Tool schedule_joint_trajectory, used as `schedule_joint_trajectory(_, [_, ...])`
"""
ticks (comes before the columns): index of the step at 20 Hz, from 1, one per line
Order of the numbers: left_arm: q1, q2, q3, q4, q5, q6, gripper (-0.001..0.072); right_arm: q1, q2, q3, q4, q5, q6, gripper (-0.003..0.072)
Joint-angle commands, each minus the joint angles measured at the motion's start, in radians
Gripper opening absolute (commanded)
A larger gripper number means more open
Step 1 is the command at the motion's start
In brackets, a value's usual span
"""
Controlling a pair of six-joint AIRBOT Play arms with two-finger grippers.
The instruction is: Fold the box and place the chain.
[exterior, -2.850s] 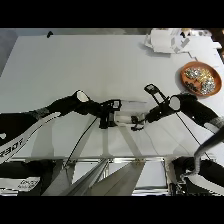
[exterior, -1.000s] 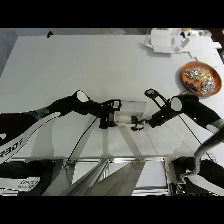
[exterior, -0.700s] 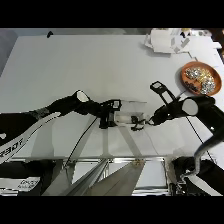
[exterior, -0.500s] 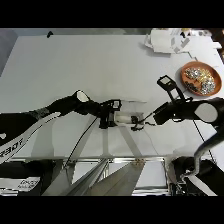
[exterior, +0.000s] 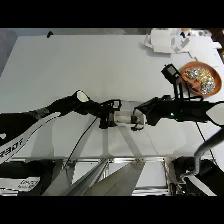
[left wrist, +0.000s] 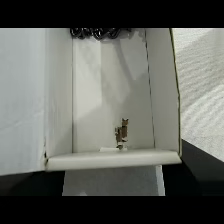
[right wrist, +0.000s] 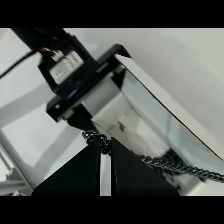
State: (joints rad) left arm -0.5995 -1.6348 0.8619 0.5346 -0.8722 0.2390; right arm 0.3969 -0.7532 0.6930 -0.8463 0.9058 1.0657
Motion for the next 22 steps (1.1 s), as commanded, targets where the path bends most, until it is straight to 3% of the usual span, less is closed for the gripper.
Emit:
schedule_joint_trajectory(1, [-0.001,0.0,0.001,0.0,0.0,0.0,0.0211,0.079,-0.079,0.002,0.005,-0.066,-0.023,0.002])
schedule_joint_trajectory(6, [-0.001,0.0,0.001,0.0,0.0,0.0,0.0211,0.09,-0.205,0.002,-0.08,-0.048,0.037,0.0028])
schedule_joint_trajectory(12, [-0.001,0.0,0.001,0.0,0.0,0.0,0.0211,0.089,-0.215,0.003,-0.123,0.0,0.063,0.0232])
schedule_joint_trajectory(14, [-0.001,0.0,0.001,0.0,0.001,0.0,0.0211,0.064,-0.178,0.006,-0.169,0.064,0.059,0.0231])
schedule_joint_trajectory(18, [-0.001,0.0,0.001,0.0,0.0,0.0,0.0211,-0.033,-0.075,0.005,-0.476,0.273,0.042,0.0223])
schedule_joint_trajectory(22, [-0.001,0.0,0.001,0.0,0.0,0.0,0.0211,-0.116,-0.075,-0.068,-0.528,0.256,-0.163,0.0219])
